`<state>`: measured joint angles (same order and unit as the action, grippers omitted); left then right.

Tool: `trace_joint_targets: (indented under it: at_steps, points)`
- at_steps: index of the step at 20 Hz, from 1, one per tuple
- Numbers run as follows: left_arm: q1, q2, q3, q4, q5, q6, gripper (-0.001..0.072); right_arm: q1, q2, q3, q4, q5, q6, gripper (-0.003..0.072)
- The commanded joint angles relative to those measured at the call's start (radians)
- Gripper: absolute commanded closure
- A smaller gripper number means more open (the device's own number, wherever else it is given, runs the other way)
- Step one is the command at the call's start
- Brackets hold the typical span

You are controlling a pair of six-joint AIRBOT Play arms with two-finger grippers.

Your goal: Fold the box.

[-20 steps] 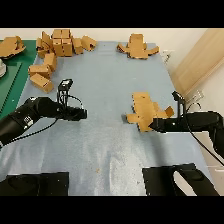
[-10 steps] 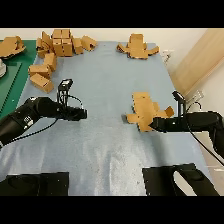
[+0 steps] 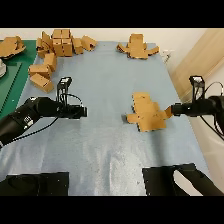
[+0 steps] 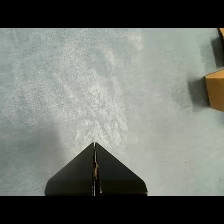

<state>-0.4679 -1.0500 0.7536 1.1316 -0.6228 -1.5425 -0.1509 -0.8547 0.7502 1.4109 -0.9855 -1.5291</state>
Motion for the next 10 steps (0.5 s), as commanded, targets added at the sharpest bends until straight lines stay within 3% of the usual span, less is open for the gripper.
trace_joint_targets:
  at_steps: [1, 6, 10]
  points:
    - [0.000, 0.001, 0.000, -0.011, 0.030, 0.000, 0.0696, -0.003, -0.184, 0.091, -0.123, 0.000, -0.021, 0.0208]
    - [0.000, 0.001, 0.000, -0.011, 0.031, 0.000, 0.0696, 0.001, -0.381, 0.142, -0.119, 0.012, -0.042, 0.0208]
    - [0.000, 0.001, 0.000, -0.011, 0.063, 0.000, 0.0696, 0.001, -0.443, 0.153, -0.072, 0.033, -0.042, 0.0208]
